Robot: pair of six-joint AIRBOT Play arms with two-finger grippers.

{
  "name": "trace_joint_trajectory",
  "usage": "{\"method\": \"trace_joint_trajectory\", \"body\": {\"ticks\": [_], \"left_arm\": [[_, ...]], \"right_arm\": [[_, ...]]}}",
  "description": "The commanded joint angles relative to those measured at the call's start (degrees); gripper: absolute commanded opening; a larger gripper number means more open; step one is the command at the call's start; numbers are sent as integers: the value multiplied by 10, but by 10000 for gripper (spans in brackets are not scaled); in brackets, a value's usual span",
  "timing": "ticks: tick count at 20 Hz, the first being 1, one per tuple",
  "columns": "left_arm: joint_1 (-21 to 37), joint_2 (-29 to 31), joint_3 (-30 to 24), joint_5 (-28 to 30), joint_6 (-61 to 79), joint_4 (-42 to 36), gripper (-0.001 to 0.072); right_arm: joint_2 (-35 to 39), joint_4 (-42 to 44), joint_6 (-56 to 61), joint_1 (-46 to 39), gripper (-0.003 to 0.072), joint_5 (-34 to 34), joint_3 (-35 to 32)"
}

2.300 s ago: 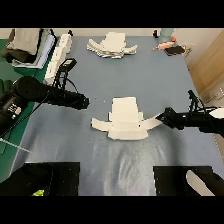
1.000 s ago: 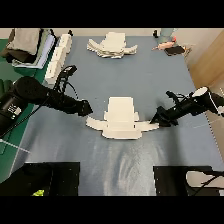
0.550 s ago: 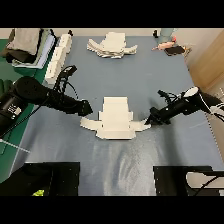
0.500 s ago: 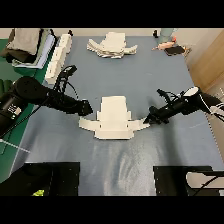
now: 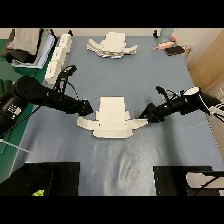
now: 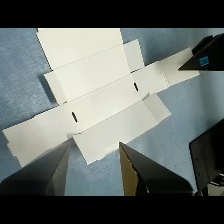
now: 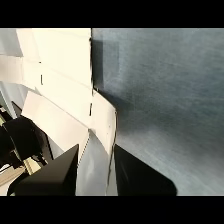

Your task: Fold the box.

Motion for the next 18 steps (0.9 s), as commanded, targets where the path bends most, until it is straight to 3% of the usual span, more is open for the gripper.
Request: {"method": "trace_joint_trajectory", "body": {"ticks": [1, 2, 4, 7, 12, 15, 17, 18], "left_arm": [[0, 0, 0, 1, 0, 0, 473], [0, 0, 0, 1, 0, 0, 473], [0, 0, 0, 1, -1, 0, 473], [0, 0, 0, 1, -22, 0, 473], [65, -23, 0, -17, -39, -1, 475], [105, -56, 0, -31, -27, -1, 478], [108, -82, 0, -21, -7, -3, 665], [107, -98, 0, -10, 3, -4, 662]], "right_arm": [[-7, 4, 3, 8, 337, -12, -2], [-11, 5, 10, 14, 289, -17, -2], [-19, 4, 12, 31, 286, -26, -2], [-23, 3, 3, 54, 3, -36, -1], [15, 4, -72, 62, 1, -38, -2], [90, -2, -105, 83, 1, -99, -34], [135, -9, -105, 104, 1, -136, -66], [151, -9, -105, 115, 1, -145, -80]]}}
